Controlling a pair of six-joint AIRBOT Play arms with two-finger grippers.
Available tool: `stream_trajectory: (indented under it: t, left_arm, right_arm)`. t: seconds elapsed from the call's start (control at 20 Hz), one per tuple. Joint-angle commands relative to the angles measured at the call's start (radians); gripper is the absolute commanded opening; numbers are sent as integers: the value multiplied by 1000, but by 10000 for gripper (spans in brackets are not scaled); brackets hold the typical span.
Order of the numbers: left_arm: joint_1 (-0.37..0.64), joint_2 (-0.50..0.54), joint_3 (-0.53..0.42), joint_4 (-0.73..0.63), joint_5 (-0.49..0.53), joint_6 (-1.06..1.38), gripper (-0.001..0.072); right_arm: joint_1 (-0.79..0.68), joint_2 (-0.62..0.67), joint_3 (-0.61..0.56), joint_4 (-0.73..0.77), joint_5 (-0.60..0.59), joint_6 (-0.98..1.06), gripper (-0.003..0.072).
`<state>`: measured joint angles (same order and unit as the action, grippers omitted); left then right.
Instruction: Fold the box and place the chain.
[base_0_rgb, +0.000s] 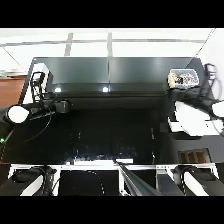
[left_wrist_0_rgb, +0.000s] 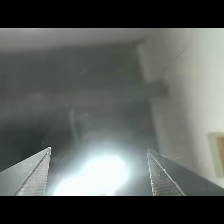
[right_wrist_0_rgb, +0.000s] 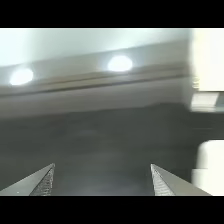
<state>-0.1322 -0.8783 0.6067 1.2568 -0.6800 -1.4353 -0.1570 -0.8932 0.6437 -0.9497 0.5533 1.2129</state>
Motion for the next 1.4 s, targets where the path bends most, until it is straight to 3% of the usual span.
stream_trajectory:
  t: [0.0,0.25,0.35,0.45,0.75,1.1,1.25,1.35]
  left_arm:
    - [35,-8,35,183,-135,-170,718]
    - [40,-10,34,121,-168,-169,718]
    - [40,-10,34,108,-167,-169,717]
    - [40,-13,34,82,-158,-169,717]
    - [40,-21,34,32,-158,-166,717]
    - [40,-22,34,32,-161,-166,717]
    - [40,-22,34,42,-151,-166,718]
    - [40,-21,34,40,-150,-166,717]
  right_arm:
    - [-292,-76,141,-212,133,126,712]
    - [-682,-347,446,-294,454,69,711]
    - [-789,-464,525,-310,576,55,711]
    - [-832,-568,552,-225,706,-132,711]
    - [-832,-676,568,-342,674,-265,711]
    - [-834,-680,691,-238,705,-265,711]
    - [-866,-679,731,-57,704,-289,711]
    - [-872,-690,730,-131,729,-294,711]
